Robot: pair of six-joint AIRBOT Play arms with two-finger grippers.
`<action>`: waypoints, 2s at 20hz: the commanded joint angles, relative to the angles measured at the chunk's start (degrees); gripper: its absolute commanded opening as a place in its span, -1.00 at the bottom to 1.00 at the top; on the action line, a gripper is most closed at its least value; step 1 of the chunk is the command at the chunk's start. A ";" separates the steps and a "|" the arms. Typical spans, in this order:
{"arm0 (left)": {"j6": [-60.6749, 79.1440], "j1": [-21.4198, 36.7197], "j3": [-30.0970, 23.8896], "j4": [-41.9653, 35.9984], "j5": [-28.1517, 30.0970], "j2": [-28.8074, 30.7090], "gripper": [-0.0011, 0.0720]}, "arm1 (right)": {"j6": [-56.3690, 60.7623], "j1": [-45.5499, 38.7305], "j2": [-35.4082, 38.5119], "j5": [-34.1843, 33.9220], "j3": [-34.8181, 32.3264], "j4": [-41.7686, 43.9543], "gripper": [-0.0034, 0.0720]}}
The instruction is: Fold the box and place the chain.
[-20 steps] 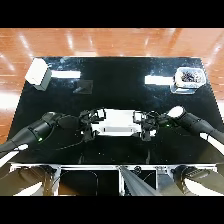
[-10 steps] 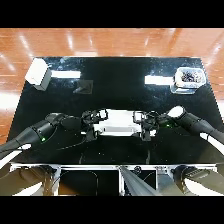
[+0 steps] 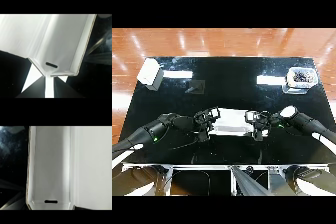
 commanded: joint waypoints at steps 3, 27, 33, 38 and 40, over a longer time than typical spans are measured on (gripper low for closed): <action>0.00 -1.49 0.04 -1.86 -1.70 -1.29 -0.43 | -0.04 0.02 0.02 0.00 0.00 0.00 0.50; -0.11 -1.42 1.57 -1.51 0.02 -1.81 -0.45 | -0.04 0.02 0.02 0.00 0.00 0.00 0.50; -0.07 -1.51 1.57 -2.82 -1.05 -1.84 -0.45 | -0.02 0.02 0.02 -0.04 0.00 0.02 0.50; -0.02 -1.97 1.60 -3.98 -1.68 -2.10 -0.45 | 0.13 0.02 0.02 -0.17 0.00 0.02 0.50; 0.20 -3.30 1.60 -4.44 -3.17 -2.12 -0.45 | 0.13 0.02 0.02 -0.20 0.00 0.02 0.50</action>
